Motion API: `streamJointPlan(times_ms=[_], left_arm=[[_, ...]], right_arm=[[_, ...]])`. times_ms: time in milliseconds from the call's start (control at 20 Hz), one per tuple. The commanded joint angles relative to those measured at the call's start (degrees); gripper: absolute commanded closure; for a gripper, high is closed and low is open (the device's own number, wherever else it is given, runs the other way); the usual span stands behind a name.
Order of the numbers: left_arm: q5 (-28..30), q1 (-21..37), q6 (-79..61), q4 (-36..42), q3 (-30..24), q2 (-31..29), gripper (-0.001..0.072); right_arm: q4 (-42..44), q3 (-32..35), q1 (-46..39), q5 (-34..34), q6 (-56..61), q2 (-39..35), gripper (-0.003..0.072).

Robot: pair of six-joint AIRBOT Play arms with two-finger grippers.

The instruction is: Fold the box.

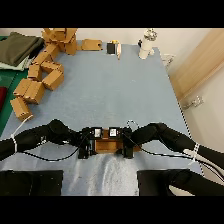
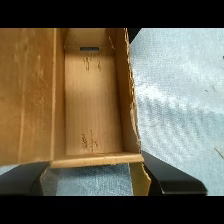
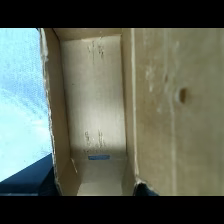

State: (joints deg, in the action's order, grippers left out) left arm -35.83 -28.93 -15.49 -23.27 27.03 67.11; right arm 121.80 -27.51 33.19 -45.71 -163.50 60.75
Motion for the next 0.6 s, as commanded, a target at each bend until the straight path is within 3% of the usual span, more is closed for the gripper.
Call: streamJointPlan(times_ms=[0,100,550], left_arm=[[-0.07,-0.02,-0.11,0.24,0.04,0.04,0.015],[0.61,-0.02,0.11,0.66,0.04,0.04,0.0248],[1.38,-0.02,0.09,0.98,0.04,0.02,0.0246]], right_arm=[[0.07,-0.04,0.04,0.02,0.04,-0.04,0.0187],[0.07,-0.04,0.04,0.0,0.04,-0.04,0.0187],[0.07,-0.04,0.04,0.0,0.04,-0.04,0.0187]])
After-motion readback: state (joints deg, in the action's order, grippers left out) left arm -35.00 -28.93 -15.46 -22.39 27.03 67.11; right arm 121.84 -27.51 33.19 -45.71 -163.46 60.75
